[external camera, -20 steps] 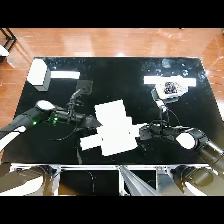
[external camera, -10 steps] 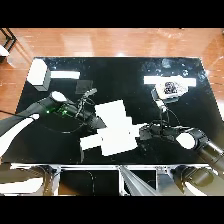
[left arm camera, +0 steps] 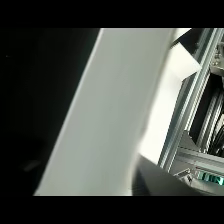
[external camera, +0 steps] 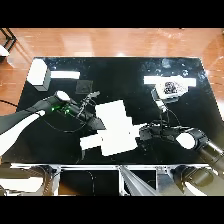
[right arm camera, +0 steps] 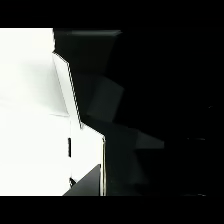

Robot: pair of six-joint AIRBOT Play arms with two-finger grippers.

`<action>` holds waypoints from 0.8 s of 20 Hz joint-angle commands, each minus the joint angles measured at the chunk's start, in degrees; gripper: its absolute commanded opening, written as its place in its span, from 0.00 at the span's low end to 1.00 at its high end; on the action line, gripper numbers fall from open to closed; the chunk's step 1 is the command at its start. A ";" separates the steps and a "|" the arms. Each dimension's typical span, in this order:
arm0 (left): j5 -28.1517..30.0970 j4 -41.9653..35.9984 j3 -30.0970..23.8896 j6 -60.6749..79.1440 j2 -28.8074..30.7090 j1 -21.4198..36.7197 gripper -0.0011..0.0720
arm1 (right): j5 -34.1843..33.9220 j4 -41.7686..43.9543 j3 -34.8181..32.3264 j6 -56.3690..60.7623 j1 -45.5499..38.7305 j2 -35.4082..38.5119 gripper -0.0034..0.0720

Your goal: Fold the box and place the chain.

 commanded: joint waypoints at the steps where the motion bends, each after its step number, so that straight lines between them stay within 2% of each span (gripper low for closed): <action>1: 1.01 0.37 0.13 0.22 -0.26 -0.02 0.60 | 0.04 0.00 -0.02 0.00 0.07 0.04 0.07; 5: -0.76 0.42 0.13 1.53 -0.26 0.00 0.59 | 0.22 0.00 0.00 0.00 0.07 0.04 0.07; 7: -2.16 0.44 0.13 3.50 -0.26 0.00 0.43 | 0.24 0.00 0.00 0.00 0.07 0.04 0.07; 9: -2.25 0.44 0.13 3.67 -0.26 0.00 0.41 | 0.24 0.00 0.00 -0.02 0.07 0.04 0.07; 10: -2.23 0.44 0.13 3.78 -0.26 0.00 0.34 | 0.24 0.00 -0.02 -0.02 0.07 0.04 0.07; 16: -2.97 2.56 0.13 4.17 -0.26 -0.02 0.34 | 0.22 -0.02 0.00 -0.02 0.07 0.04 0.07</action>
